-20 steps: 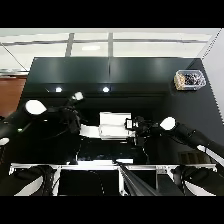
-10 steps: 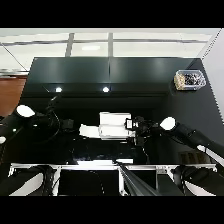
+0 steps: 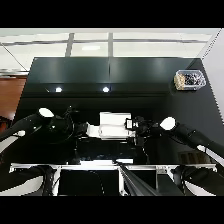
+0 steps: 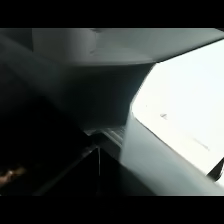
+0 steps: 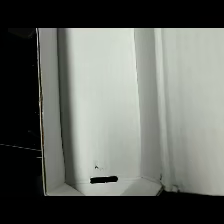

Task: Fold the box and place the chain.

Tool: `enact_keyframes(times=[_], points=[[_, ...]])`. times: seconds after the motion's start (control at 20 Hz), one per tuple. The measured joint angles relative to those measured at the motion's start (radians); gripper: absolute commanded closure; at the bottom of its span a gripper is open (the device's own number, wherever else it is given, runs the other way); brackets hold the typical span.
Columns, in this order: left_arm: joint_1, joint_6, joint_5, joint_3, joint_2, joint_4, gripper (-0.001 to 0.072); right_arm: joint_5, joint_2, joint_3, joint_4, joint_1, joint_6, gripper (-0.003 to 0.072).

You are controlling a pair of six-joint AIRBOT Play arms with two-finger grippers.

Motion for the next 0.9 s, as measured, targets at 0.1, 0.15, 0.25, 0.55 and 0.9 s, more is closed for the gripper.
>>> enact_keyframes(times=[0.1, 0.15, 0.25, 0.55, 0.9], points=[[-0.01, 0.02, -0.002, 0.015, 0.003, -0.017, 0.0501, 0.0, 0.0, 0.0, 0.0, 0.0, 0.0, 0.0558], [-0.008, 0.029, -0.007, 0.024, 0.01, -0.022, 0.0325, 0.0, 0.0, 0.0, 0.0, 0.0, 0.0, 0.0558], [-0.001, 0.041, -0.029, 0.044, 0.025, -0.028, 0.0142, 0.0, 0.0, 0.0, 0.0, 0.0, 0.0, 0.0558], [-0.053, 0.055, -0.064, 0.101, 0.05, -0.035, 0.0139, 0.0, 0.0, 0.0, 0.0, 0.0, 0.0, 0.0558], [-0.2, -0.062, 0.008, 0.181, 0.054, 0.089, 0.0143, 0.0, 0.0, 0.0, 0.0, 0.0, 0.0, 0.0558]])
